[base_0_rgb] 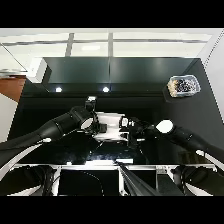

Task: Fold the box and place the chain.

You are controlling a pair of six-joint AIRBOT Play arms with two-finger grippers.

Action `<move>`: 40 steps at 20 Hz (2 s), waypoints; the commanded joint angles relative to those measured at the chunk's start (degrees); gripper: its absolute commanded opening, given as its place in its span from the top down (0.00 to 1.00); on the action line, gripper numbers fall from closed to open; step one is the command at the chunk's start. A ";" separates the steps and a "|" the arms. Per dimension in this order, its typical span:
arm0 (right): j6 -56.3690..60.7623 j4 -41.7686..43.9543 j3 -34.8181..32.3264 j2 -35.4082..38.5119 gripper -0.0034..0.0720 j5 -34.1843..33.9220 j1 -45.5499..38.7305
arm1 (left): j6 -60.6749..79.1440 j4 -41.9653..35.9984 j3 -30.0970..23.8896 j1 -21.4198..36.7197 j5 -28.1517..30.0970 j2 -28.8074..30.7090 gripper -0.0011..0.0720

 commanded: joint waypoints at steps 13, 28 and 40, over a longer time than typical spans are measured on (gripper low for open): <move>0.17 1.90 0.02 -1.11 0.69 -1.97 0.76 | -0.02 -0.22 0.07 0.00 0.02 -0.04 0.95; 86.53 -29.59 -1.62 22.84 0.90 21.49 -43.76 | -0.02 -0.17 0.07 0.02 -0.28 -0.04 0.95; 74.07 -10.25 -4.57 -1.73 0.90 24.96 -32.46 | -0.02 -0.20 0.07 0.02 -0.17 -0.04 0.95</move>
